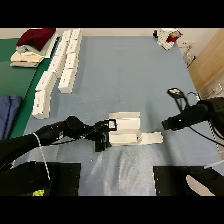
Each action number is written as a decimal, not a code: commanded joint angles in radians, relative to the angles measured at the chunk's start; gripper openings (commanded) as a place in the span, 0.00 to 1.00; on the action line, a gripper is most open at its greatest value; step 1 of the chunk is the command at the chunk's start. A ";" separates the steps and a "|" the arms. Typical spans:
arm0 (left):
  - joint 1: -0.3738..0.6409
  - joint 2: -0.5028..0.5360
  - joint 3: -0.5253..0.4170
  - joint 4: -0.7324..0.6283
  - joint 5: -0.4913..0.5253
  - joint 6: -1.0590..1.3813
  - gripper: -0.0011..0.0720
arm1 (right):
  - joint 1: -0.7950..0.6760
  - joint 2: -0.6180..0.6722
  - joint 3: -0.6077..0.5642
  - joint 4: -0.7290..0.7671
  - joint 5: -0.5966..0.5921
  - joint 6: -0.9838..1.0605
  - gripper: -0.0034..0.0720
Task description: Fold the box.
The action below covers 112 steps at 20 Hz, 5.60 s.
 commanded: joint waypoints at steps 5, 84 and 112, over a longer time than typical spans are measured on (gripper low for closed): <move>0.000 -0.001 0.000 0.000 0.000 0.000 0.66 | -0.468 -0.166 -0.060 0.423 -0.128 -0.090 0.05; 0.000 -0.001 0.000 0.000 0.000 0.000 0.66 | 0.577 -0.391 0.203 -0.009 0.019 0.687 0.55; 0.000 -0.001 0.000 0.000 0.000 0.000 0.66 | 0.621 -0.312 0.304 -0.076 -0.101 0.687 0.64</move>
